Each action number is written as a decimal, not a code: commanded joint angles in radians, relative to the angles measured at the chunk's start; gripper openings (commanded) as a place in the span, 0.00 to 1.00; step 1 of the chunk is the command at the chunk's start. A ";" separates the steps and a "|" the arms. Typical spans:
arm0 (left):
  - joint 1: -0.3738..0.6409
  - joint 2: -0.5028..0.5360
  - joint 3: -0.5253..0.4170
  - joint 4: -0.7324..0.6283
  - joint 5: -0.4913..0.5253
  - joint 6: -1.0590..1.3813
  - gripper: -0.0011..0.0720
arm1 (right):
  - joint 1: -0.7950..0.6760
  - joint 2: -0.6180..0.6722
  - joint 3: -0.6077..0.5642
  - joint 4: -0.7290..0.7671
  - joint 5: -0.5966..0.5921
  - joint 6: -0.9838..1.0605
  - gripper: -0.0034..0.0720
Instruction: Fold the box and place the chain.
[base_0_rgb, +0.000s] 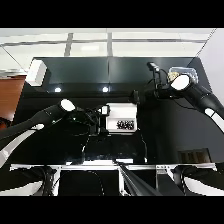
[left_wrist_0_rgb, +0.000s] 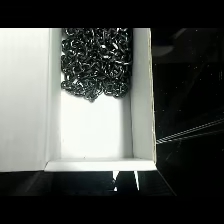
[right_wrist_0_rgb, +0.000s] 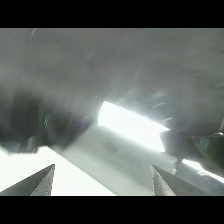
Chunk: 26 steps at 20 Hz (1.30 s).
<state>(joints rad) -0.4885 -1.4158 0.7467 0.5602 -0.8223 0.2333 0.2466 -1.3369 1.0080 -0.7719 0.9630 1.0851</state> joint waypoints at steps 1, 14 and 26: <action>0.000 0.000 0.001 0.000 0.003 -0.002 0.51 | -0.010 -0.006 0.041 0.057 0.240 -0.364 0.99; 0.000 0.000 0.001 0.000 0.002 -0.002 0.51 | 0.060 -0.006 -0.006 -0.014 0.286 -0.681 0.99; 0.000 0.000 0.001 0.000 0.002 -0.002 0.51 | 0.146 0.098 -0.026 -0.129 0.245 -0.724 0.99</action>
<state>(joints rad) -0.4885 -1.4158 0.7471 0.5602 -0.8200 0.2310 0.3775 -1.2926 0.9829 -0.8497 1.2068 0.3332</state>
